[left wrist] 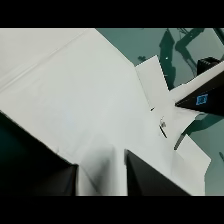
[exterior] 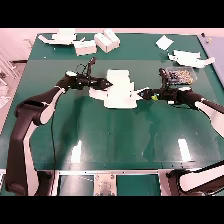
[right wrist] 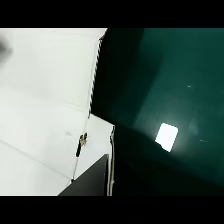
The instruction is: Fold the box and place the chain.
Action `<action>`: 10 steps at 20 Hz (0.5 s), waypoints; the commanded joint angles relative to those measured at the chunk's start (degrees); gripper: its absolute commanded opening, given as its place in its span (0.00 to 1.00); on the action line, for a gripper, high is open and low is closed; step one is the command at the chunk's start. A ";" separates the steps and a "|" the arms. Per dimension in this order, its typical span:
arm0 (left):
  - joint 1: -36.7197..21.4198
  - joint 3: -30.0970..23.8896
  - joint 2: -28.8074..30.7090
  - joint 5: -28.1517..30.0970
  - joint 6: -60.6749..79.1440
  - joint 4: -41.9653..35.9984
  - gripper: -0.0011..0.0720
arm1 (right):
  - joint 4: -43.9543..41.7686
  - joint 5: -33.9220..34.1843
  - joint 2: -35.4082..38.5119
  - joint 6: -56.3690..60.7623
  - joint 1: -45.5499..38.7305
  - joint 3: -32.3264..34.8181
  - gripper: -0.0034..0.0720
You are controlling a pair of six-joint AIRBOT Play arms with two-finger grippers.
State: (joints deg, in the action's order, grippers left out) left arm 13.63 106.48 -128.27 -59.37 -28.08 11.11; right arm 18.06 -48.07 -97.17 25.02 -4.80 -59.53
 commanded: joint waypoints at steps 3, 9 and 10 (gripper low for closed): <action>-0.04 0.07 -0.04 -0.22 1.25 0.13 0.25 | 0.07 0.00 0.00 -0.02 0.00 0.04 0.05; -0.02 0.04 -0.04 -3.69 15.21 0.46 0.05 | 0.04 0.00 0.00 -0.22 0.00 0.04 0.05; -0.04 0.04 -0.04 -4.70 19.41 0.44 0.05 | 0.07 0.00 0.00 -0.22 0.00 0.04 0.05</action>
